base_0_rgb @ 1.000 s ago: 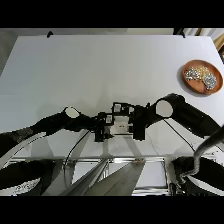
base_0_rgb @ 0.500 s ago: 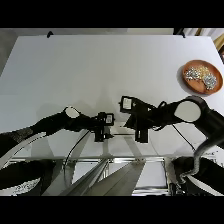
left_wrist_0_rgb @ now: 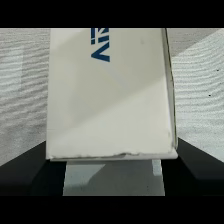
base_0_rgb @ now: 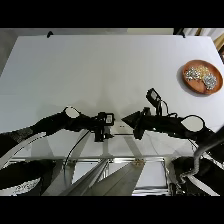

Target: Fold the box and place the chain.

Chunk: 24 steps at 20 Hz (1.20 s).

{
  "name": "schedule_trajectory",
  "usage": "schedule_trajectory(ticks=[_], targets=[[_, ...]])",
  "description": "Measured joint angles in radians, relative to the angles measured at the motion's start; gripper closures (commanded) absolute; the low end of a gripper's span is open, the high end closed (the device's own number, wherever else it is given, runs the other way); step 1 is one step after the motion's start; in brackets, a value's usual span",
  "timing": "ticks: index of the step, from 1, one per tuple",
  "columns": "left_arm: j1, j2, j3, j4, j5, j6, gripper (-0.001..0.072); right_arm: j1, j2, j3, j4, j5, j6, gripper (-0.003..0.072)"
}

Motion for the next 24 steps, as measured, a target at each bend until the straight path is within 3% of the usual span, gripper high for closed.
schedule_trajectory(ticks=[6,24], targets=[[0.000,0.000,0.000,0.000,0.000,0.000,0.0679,-0.001,0.003,-0.083,0.087,-0.022,-0.050,0.0674],[0.000,0.000,0.000,0.000,0.002,0.000,0.0679,0.030,0.003,-0.164,0.070,-0.003,-0.057,0.0674]])
